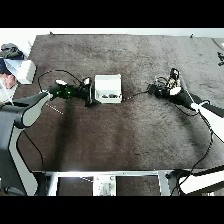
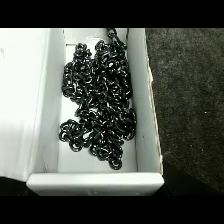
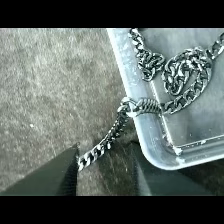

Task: Fold the box and place the chain.

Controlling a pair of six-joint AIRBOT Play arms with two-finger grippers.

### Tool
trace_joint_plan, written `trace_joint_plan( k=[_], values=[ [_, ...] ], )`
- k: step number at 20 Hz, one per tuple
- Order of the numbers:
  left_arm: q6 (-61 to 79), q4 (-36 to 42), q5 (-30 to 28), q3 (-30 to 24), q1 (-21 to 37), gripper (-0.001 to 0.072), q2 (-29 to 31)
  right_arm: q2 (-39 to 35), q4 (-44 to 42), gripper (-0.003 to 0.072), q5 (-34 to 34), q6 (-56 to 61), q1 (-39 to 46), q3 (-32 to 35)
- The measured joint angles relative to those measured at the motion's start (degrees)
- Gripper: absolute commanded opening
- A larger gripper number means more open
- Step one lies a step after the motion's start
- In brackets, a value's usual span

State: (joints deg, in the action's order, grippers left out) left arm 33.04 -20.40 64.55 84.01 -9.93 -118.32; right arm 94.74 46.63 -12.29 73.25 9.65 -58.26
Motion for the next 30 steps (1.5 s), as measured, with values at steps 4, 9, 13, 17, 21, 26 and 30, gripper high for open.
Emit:
trace_joint_plan(
  k=[4, 9, 13, 17, 21, 26, 30],
  values=[
    [0.0, 0.0, 0.0, 0.0, 0.0, 0.0473, 0.0, 0.7, -1.6, -0.0018, 1.2, 0.2, -0.4, -0.5],
    [0.0, 0.0, 0.0, 0.0, 0.0, 0.0474, 0.0, -0.4, -2.5, -0.0018, 2.1, 0.0, -2.9, -0.7],
    [0.0, 0.0, 0.0, 0.0, 0.0, 0.0473, 0.0, -6.8, -2.6, -0.0019, -0.7, -1.0, -6.9, -0.7],
    [0.0, 0.0, 0.0, 0.0, 0.0, 0.0474, 0.0, -16.9, -2.2, -0.0018, -3.0, -2.6, -12.3, -0.7],
    [0.0, 0.0, 0.0, 0.0, 0.0, 0.0474, 0.0, -25.8, -2.0, -0.0019, -0.5, -4.2, -18.2, -0.7],
    [0.0, 0.0, 0.0, 0.0, 0.0, 0.0473, 0.0, -29.8, -1.8, -0.0019, 4.5, -5.0, -25.1, -0.7],
    [0.0, 0.0, 0.0, 0.0, 0.0, 0.0474, 0.0, -28.3, -1.7, -0.0018, 6.5, -5.2, -28.3, -0.7]
  ],
)
